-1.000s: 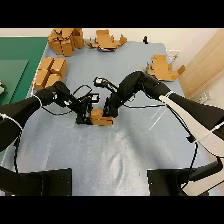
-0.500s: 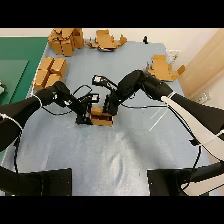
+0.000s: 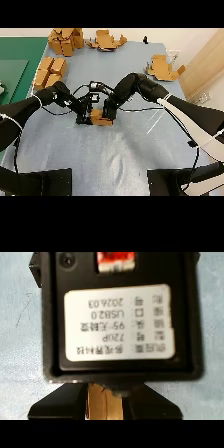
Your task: Fold the box.
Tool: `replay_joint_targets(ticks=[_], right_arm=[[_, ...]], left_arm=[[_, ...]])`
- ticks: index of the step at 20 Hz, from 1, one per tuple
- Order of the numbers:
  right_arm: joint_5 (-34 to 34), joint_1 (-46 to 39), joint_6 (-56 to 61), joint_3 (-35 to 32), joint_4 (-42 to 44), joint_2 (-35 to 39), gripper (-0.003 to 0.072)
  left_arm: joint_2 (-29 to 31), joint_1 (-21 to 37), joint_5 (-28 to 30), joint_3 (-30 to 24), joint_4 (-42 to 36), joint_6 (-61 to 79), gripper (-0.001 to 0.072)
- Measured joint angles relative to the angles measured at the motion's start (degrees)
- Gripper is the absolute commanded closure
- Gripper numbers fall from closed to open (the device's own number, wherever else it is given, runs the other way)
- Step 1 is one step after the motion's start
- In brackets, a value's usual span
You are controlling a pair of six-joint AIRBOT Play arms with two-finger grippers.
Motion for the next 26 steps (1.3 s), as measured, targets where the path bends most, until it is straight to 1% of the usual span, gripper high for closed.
replay_joint_targets(ticks=[6,7,8,12,18,19,20,21,22,25,26], right_arm=[[-0.92,0.26,0.98,-0.33,0.07,-0.66,0.0436],[-0.94,0.28,1.27,-0.55,0.13,-0.81,0.0381],[-1.03,0.28,1.6,-0.76,0.26,-0.94,0.0289],[-0.94,0.33,2.19,-1.11,-0.07,-0.63,0.0288],[-1.4,0.33,2.45,-1.2,-1.25,2.8,0.0289],[-1.44,0.33,2.45,-1.2,-1.29,3.15,0.0302],[-1.36,0.33,2.54,-1.22,-1.36,3.39,0.0343],[-1.29,0.31,2.99,-1.2,-1.44,3.65,0.0465],[-1.22,0.31,3.93,-1.2,-1.44,3.85,0.0687],[-0.7,0.26,8.61,-1.75,-1.57,5.14,0.0686],[0.68,0.28,10.1,-2.86,-1.44,6.21,0.0686]], left_arm=[[0.0,0.0,0.0,0.0,0.0,-0.17,0.0691],[0.0,0.0,0.02,0.0,0.02,-0.15,0.0691],[0.02,0.0,0.0,0.0,0.02,-0.17,0.0691],[0.02,0.0,0.0,0.0,0.0,-0.33,0.0691],[0.0,0.0,0.0,-0.02,-0.07,-0.39,0.0691],[0.0,0.0,0.0,0.0,-0.07,-0.39,0.069],[0.0,0.0,0.0,-0.02,-0.07,-0.39,0.0691],[0.0,0.0,0.0,-0.02,-0.07,-0.39,0.0691],[0.0,0.0,0.0,-0.02,-0.07,-0.39,0.0691],[0.0,0.0,0.02,-0.02,-0.04,-0.37,0.0691],[0.0,0.0,0.02,-0.02,-0.04,-0.35,0.069]])
